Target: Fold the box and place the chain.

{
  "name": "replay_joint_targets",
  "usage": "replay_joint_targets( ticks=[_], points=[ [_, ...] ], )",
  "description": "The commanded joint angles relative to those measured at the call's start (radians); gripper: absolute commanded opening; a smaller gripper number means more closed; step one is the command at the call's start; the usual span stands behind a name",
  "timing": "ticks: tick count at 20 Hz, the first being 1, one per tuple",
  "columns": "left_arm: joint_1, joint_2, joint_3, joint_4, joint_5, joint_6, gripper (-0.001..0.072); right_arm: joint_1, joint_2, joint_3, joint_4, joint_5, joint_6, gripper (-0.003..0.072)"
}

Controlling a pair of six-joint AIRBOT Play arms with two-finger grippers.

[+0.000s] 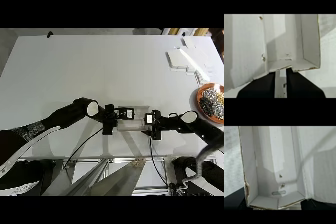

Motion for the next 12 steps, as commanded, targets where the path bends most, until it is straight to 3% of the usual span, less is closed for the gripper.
replay_joint_targets(
  ticks=[1,3,12],
  points=[
    [-0.003,0.0,0.001,-0.027,0.003,-0.002,0.0155,0.001,0.0,0.0,0.001,-0.002,-0.001,0.0319],
    [0.003,0.0,0.001,-0.008,-0.005,-0.004,0.0229,0.001,0.0,0.0,0.001,-0.003,-0.001,0.0319],
    [0.062,0.043,0.001,0.045,-0.1,-0.064,0.0229,0.001,0.0,0.0,0.001,-0.002,-0.001,0.0319]
  ],
)
